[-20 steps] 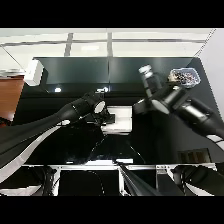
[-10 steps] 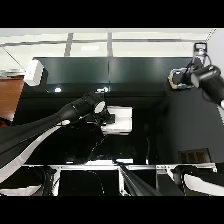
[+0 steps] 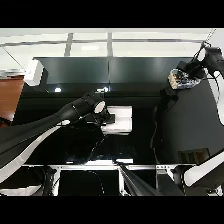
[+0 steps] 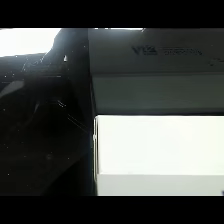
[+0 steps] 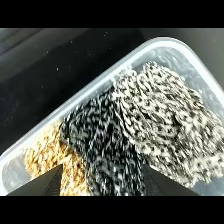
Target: Fold the box and place the chain.
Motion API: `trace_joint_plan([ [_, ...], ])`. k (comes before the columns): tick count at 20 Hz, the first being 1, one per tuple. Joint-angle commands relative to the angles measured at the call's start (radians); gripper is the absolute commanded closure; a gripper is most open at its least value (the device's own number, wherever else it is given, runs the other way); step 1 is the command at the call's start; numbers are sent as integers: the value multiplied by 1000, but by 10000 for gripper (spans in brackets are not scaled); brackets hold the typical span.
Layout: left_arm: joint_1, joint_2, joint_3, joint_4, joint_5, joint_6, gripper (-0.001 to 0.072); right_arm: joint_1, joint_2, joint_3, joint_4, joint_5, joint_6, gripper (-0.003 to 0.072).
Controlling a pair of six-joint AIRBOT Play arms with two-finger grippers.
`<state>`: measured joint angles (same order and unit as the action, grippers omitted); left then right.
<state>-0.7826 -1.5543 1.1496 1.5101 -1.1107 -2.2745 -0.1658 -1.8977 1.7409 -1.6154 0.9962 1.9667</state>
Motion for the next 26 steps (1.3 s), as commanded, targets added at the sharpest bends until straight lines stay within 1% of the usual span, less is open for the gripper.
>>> trace_joint_plan([
  [1,1,0,1,-1,-1,0,682,-11,-70,53,30,32,-7,144],
  [3,1,0,1,-3,-1,0,681,-11,-82,53,30,34,-7,144],
  [4,1,0,1,-4,0,0,682,-11,-83,53,28,39,-7,165],
  [5,1,0,1,-3,0,0,682,-12,-83,53,25,40,-7,272],
  [6,1,0,1,-3,-1,0,681,-15,-77,54,31,40,-8,428],
  [7,1,0,1,-4,-1,0,682,-15,-62,54,30,39,-23,640],
  [8,1,0,1,-5,-1,0,682,-14,-37,54,30,27,-74,669],
  [11,1,0,1,-5,-1,0,682,-18,74,54,26,3,-199,669],
  [15,1,0,1,-5,-2,0,682,-21,267,54,71,46,-350,670],
  [18,1,0,1,-4,0,0,681,-21,431,54,193,65,-433,670],
  [21,1,0,1,-4,0,0,682,-21,578,54,304,79,-470,670],
  [22,1,0,1,-4,0,0,681,-21,620,54,360,85,-504,669],
  [24,1,0,1,-4,-1,0,682,-21,690,54,544,85,-592,669],
  [26,1,0,1,-5,3,0,682,-21,747,54,647,115,-591,669],
])
